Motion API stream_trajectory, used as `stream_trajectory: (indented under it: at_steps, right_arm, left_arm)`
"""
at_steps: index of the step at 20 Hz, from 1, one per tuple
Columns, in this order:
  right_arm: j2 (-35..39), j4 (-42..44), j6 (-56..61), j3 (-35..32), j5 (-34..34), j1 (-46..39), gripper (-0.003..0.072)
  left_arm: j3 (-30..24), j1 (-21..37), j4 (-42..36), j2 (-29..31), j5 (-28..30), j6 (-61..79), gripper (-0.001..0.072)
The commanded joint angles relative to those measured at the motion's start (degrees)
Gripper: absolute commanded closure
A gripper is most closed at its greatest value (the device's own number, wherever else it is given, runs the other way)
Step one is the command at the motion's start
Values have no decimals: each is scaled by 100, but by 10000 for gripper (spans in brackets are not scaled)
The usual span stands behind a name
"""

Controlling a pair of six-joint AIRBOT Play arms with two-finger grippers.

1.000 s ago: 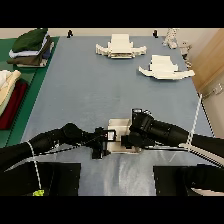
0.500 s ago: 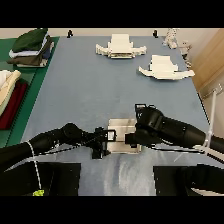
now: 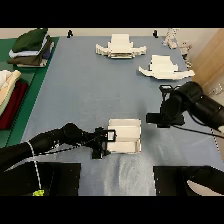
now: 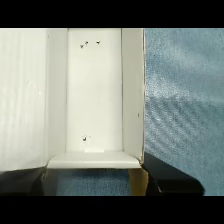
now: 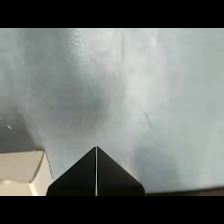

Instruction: Fold the box.

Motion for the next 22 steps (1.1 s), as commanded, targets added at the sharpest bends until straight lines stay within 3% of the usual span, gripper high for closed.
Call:
stream_trajectory:
  at_steps: [1, 4, 7, 12, 15, 18, 22]
  right_arm:
    - [-721, 2581, -2634, -37, 767, -1700, 683]
    - [-1661, 5136, -4693, -28, 424, -2448, 683]
    - [-2385, 6295, -6041, 76, -584, -2402, 683]
    - [-2505, 6183, -6660, 74, -1086, -1770, 684]
    - [-2227, 5272, -6666, 59, -975, -1263, 683]
    - [-1609, 4533, -6693, -181, -341, -758, 683]
    - [-601, 4535, -7134, -807, 850, -192, 683]
  left_arm:
    - [2, 4, 2, 0, 2, 0, 300]
    - [2, 4, 2, 0, 2, 0, 300]
    - [2, 4, 2, 2, 2, 0, 300]
    - [2, 4, 2, 0, 4, 0, 300]
    - [2, 4, 2, 0, 4, 0, 300]
    - [2, 4, 2, 0, 4, 0, 300]
    - [2, 4, 2, 0, 4, 0, 300]
